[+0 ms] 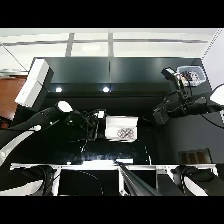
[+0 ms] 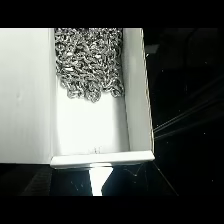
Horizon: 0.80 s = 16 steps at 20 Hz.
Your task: Fold the box and place the chain.
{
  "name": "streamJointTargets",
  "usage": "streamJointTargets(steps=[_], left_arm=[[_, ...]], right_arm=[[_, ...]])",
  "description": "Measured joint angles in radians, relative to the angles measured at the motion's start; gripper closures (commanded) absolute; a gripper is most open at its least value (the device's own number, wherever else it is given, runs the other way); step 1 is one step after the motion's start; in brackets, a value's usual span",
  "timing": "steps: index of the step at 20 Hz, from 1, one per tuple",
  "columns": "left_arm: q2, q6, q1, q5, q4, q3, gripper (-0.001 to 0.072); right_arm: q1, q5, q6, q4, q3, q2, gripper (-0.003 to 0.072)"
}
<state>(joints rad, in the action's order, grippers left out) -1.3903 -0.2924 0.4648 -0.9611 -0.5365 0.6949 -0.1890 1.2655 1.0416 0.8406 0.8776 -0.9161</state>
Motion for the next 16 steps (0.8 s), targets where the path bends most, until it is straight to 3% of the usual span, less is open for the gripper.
streamJointTargets(steps=[3,10,16], left_arm=[[0.0,0.008,0.005,0.009,-0.006,0.0,0.016],[0.0,0.015,0.007,0.019,-0.014,0.0,0.016],[0.0,0.018,0.007,0.025,-0.016,0.0,0.0159]], right_arm=[[-0.021,-0.031,0.024,-0.003,0.0,-0.005,-0.0025],[-0.116,-0.274,0.051,-0.005,0.0,-0.126,-0.0017],[-0.166,-0.221,-0.173,0.019,0.0,-0.177,-0.0016]])
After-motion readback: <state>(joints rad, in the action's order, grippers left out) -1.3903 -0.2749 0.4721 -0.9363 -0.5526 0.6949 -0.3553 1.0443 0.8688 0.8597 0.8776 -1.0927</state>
